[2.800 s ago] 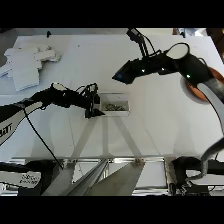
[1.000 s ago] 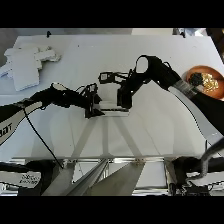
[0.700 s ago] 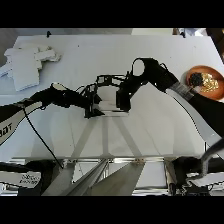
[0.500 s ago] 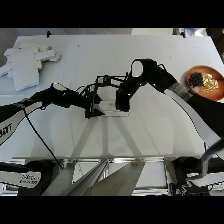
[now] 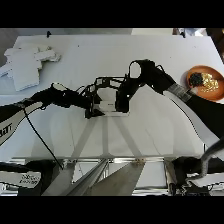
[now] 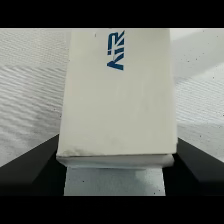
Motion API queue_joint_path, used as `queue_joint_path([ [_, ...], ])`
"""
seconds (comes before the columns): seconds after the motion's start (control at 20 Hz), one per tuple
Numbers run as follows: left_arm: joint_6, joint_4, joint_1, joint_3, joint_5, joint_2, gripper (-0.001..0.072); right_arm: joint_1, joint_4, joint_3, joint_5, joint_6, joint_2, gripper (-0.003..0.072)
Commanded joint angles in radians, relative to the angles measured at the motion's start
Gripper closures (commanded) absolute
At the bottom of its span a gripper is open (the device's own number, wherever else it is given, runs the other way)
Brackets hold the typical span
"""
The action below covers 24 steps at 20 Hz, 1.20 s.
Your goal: Fold the box and place the chain.
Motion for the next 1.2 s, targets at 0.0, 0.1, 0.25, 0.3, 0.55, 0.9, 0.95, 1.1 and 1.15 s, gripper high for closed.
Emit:
queue_joint_path([
  [0.0,-0.002,-0.001,0.0,0.0,0.002,0.0,0.0356,0.01,0.004,0.001,0.0,0.018,0.001,0.0383],
  [0.1,-0.002,-0.002,0.0,0.0,0.002,0.0,0.0356,0.01,0.004,0.001,0.002,0.02,0.001,0.0383],
  [0.25,-0.002,-0.001,0.0,0.0,0.002,0.0,0.0356,0.01,0.003,0.001,0.0,0.038,0.002,0.0383],
  [0.3,-0.002,-0.001,0.0,0.0,0.002,0.0,0.0356,0.009,-0.003,0.001,-0.004,0.04,0.007,0.0381],
  [0.55,-0.002,-0.002,0.0,0.0,0.002,0.0,0.0356,0.009,-0.041,0.001,-0.056,0.04,0.071,0.0367],
  [0.9,-0.002,-0.001,0.0,0.0,0.002,0.0,0.0356,-0.002,-0.045,0.001,-0.078,0.117,0.102,0.0608],
  [0.95,-0.002,-0.002,0.0,0.0,0.002,0.0,0.0356,-0.024,0.008,0.001,-0.09,0.153,0.101,0.0656],
  [1.1,-0.002,-0.001,0.0,0.0,0.002,0.0,0.0356,-0.111,0.241,-0.003,-0.103,0.275,0.101,0.0677],
  [1.15,-0.002,-0.001,0.0,0.0,0.002,0.0,0.0356,-0.132,0.295,-0.012,-0.103,0.293,0.101,0.0677],
])
